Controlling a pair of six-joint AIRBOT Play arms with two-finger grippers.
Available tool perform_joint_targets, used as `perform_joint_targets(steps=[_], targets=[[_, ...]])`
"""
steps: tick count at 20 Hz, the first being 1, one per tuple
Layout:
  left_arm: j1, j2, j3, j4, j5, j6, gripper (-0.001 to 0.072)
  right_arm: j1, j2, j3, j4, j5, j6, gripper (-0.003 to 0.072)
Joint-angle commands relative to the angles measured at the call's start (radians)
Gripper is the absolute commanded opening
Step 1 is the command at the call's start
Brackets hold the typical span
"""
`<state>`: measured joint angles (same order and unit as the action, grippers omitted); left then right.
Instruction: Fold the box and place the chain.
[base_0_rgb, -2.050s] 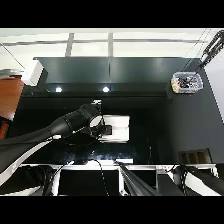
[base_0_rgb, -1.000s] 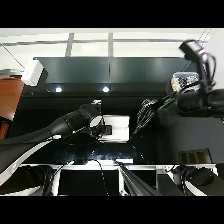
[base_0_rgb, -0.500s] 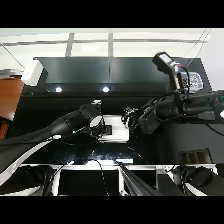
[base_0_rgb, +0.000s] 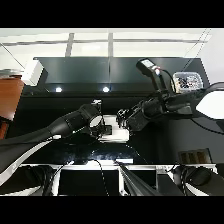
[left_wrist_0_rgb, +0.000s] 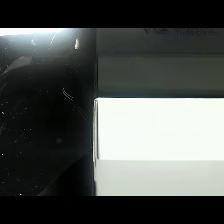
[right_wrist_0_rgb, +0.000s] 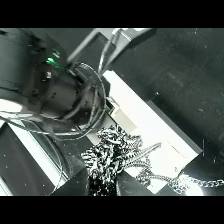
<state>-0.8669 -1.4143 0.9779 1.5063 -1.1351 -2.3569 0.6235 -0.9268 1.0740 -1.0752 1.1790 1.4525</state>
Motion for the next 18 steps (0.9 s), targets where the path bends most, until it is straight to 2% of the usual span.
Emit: perform_joint_targets(steps=[1, 3, 8, 11, 12, 13, 14, 16, 18], targets=[[0.0, 0.0, 0.001, 0.0, 0.0, 0.0, 0.0027, 0.002, -0.045, -0.018, 0.001, 0.001, -0.011, 0.0021], [0.0, 0.0, 0.001, 0.0, 0.0, 0.0, 0.0027, 0.002, -0.061, -0.062, 0.002, -0.012, -0.01, 0.0021], [0.0, 0.0, 0.001, 0.001, 0.0, 0.0, 0.0027, 0.002, -0.086, -0.193, 0.021, -0.172, -0.01, 0.0023], [0.0, 0.0, 0.001, 0.002, 0.0, 0.0, 0.0027, 0.002, -0.13, -0.202, 0.057, -0.182, -0.01, 0.0045], [0.0, 0.0, 0.001, 0.003, 0.0, 0.0, 0.0027, 0.0, -0.131, -0.201, 0.053, -0.179, -0.01, 0.0311], [0.0, 0.0, 0.001, 0.004, 0.0, 0.0, 0.0027, -0.014, -0.125, -0.201, 0.046, -0.154, -0.014, 0.0614], [0.0, 0.0, 0.001, 0.004, 0.0, 0.0, 0.0027, -0.04, -0.115, -0.201, 0.046, -0.108, -0.038, 0.0686], [0.0, 0.0, 0.001, 0.004, 0.0, 0.0, 0.0027, -0.126, -0.077, -0.201, 0.023, 0.001, -0.095, 0.0687], [0.0, 0.0, 0.001, 0.003, 0.0, 0.0, 0.0027, -0.224, -0.024, -0.204, -0.071, 0.069, -0.167, 0.0686]])
